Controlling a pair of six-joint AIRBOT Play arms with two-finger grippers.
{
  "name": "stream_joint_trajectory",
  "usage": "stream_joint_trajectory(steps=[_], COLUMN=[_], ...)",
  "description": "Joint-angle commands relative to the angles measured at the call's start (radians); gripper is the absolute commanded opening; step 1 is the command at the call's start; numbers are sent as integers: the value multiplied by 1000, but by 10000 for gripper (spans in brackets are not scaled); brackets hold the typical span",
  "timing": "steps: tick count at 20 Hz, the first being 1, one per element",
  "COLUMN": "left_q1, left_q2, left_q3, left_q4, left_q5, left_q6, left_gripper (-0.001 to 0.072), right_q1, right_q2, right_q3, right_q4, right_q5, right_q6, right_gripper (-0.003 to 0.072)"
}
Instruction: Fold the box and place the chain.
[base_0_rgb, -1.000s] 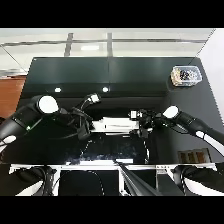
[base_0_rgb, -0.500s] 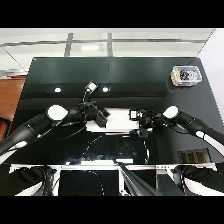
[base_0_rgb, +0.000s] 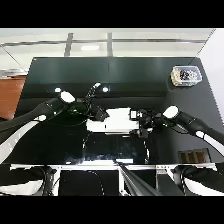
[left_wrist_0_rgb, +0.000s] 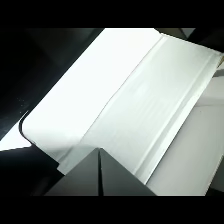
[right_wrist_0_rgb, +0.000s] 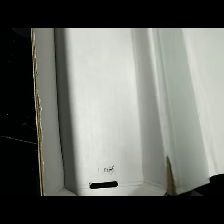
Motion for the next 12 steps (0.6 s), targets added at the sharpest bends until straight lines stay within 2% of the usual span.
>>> stream_joint_trajectory(steps=[1,4,7,8,10,12], left_q1=[21,54,76,76,72,52], left_q2=[-35,50,222,281,388,441], left_q3=[23,54,44,23,-61,-154], left_q4=[13,80,228,271,258,255], left_q5=[-88,-119,-161,-169,-172,-213], left_q6=[2,-4,-118,-137,-67,192], left_gripper=[22,21,21,21,22,25], right_q1=[0,0,0,0,0,0], right_q2=[1,1,1,1,1,1], right_q3=[1,1,1,1,1,1], right_q4=[0,0,0,0,0,0], right_q5=[-1,-1,-1,-1,-1,-1], right_q6=[1,1,1,1,1,1], right_gripper=[107,107,108,108,108,108])
